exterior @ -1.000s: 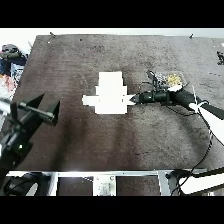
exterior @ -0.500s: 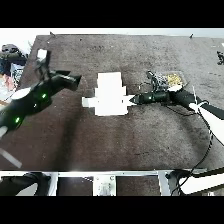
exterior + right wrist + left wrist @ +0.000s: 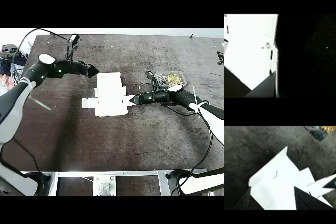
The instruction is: Fold the box and place the chain.
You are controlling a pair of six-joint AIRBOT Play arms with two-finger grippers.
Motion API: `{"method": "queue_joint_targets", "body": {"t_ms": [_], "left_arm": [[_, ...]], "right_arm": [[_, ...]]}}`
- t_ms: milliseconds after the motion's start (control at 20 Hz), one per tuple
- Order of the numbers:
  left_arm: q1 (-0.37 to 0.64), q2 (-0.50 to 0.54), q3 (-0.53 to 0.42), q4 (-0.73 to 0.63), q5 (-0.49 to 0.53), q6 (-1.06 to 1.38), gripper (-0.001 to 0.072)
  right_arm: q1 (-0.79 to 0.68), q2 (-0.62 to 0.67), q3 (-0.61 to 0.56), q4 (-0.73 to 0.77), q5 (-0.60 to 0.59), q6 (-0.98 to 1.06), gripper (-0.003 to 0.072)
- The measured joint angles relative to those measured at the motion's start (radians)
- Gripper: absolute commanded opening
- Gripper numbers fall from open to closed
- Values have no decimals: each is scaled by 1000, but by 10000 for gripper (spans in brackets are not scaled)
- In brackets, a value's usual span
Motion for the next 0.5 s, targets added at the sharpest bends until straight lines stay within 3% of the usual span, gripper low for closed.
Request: {"method": "queue_joint_targets", "body": {"t_ms": [250, 500], "left_arm": [[22, -217, 248, 71, -303, -110, 585], [27, -335, 329, 66, -444, -157, 584]], "right_arm": [[0, 0, 0, 0, -1, -1, 16], [0, 0, 0, 0, -1, -1, 16]]}}
